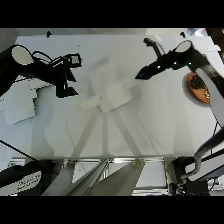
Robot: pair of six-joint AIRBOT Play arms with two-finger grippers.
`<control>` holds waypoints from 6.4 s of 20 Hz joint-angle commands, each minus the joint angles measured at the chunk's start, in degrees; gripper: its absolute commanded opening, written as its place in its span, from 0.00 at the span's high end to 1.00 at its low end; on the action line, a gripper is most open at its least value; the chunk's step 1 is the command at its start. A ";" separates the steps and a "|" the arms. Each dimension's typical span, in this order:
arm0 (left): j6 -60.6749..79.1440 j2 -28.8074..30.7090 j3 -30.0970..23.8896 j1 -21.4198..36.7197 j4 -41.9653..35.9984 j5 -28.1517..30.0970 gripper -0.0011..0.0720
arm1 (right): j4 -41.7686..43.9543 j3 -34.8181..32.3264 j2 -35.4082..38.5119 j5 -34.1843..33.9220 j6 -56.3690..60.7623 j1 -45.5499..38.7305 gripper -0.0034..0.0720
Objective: Fold the box and place the chain.
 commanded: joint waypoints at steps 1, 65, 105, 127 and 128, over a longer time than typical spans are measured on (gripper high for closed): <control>0.00 0.04 0.07 0.04 0.00 0.00 0.10 | -2.40 -0.44 4.68 -2.25 2.51 -1.60 0.95; -8.13 -23.19 24.15 1.55 -18.56 -11.76 0.28 | 22.36 -42.36 19.19 -47.74 -23.34 7.04 0.94; -12.48 -39.58 34.40 -3.89 -23.32 -13.53 0.51 | 22.36 -42.36 19.19 -47.74 -23.34 7.04 0.94; -11.96 -39.69 34.40 -5.33 -13.49 -10.62 0.98 | 22.36 -42.36 19.19 -47.74 -23.37 7.04 0.94; -11.96 -39.69 34.40 -5.33 -13.60 -10.78 0.98 | 22.36 -42.36 19.19 -47.74 -23.34 7.04 0.94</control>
